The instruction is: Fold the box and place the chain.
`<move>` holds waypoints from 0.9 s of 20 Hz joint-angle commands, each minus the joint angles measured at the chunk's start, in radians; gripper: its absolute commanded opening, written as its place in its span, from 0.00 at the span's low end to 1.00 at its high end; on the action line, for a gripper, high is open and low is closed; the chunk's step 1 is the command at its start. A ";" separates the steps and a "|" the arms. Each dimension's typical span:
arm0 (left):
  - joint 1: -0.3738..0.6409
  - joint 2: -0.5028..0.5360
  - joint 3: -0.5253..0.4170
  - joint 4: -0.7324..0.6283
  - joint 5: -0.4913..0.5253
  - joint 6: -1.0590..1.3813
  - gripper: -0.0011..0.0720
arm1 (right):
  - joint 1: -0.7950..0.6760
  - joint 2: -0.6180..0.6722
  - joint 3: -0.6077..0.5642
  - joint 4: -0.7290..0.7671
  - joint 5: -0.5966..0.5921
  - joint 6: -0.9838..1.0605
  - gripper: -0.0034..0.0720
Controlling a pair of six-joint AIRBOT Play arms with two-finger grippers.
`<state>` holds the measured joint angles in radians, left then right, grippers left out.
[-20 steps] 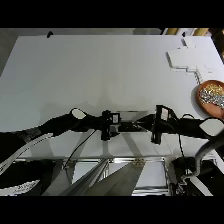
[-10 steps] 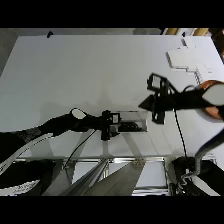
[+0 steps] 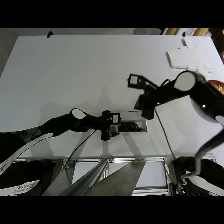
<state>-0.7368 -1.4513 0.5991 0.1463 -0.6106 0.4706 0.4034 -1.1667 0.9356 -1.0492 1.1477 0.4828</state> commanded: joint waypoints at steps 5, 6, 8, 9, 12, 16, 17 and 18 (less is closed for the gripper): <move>0.000 0.001 0.000 0.000 0.000 0.000 0.47 | 0.138 0.054 -0.130 -0.024 0.002 -0.088 0.20; 0.000 0.001 0.000 0.000 0.000 0.000 0.47 | 0.153 0.068 -0.142 -0.023 -0.007 -0.101 0.21; 0.000 0.001 0.000 0.000 0.000 0.000 0.47 | 0.174 0.101 -0.173 -0.024 -0.046 -0.124 0.35; 0.000 0.001 0.000 0.000 0.000 0.000 0.47 | 0.180 0.117 -0.187 -0.023 -0.069 -0.125 0.36; 0.000 0.001 0.000 0.000 0.000 0.000 0.47 | 0.183 0.142 -0.200 -0.023 -0.086 -0.125 0.40; 0.000 0.001 0.000 0.000 0.000 0.000 0.47 | 0.183 0.146 -0.203 -0.020 -0.105 -0.126 0.40; 0.000 0.001 0.000 0.000 0.000 0.000 0.47 | 0.183 0.146 -0.209 -0.021 -0.126 -0.126 0.40; 0.000 0.001 0.000 0.000 0.000 0.000 0.47 | 0.183 0.146 -0.220 -0.023 -0.158 -0.126 0.40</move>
